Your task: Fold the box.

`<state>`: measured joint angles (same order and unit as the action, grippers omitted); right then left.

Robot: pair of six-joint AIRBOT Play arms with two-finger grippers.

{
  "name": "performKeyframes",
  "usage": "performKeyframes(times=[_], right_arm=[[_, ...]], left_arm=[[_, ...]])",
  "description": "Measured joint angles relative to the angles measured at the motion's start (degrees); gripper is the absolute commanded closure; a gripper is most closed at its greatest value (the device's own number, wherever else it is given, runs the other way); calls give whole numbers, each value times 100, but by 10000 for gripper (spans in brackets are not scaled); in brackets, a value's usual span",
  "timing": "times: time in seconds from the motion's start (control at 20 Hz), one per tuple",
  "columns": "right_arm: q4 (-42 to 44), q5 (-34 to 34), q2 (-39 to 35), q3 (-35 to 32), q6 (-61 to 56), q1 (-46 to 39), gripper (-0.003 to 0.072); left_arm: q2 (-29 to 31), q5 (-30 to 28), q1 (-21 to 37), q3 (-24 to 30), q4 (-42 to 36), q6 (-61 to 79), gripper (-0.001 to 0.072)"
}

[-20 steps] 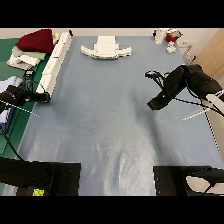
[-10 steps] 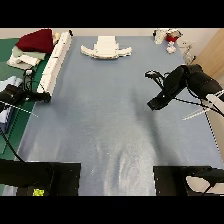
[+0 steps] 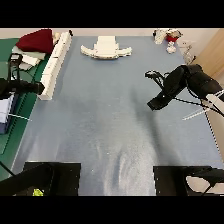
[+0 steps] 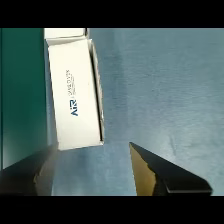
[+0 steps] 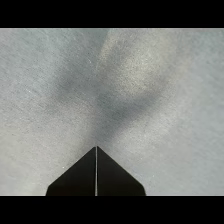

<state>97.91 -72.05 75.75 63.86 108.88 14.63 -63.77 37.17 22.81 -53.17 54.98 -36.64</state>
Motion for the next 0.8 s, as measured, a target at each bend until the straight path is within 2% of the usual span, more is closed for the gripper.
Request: performKeyframes(times=[0.05, 0.1, 0.15, 0.35, 0.6, 0.8], right_arm=[[-2, 0, 0, 0, 0, 2, 679], [0, 0, 0, 2, 0, 0, 680], [0, 0, 0, 2, 0, 0, 680], [0, 0, 0, 2, 0, 2, 679], [0, 0, 0, 2, 0, 0, 680], [0, 0, 0, 2, 0, 2, 679]], left_arm=[[197, 173, -57, 0, -7, -120, 410], [387, 356, -153, 0, -9, -260, 651], [535, 505, -278, -2, -4, -363, 695], [649, 1213, -1123, -321, 44, -691, 695], [-173, 2164, -2236, -1228, 199, -1705, 695], [-732, 2441, -2798, -1484, 240, -2107, 696]])
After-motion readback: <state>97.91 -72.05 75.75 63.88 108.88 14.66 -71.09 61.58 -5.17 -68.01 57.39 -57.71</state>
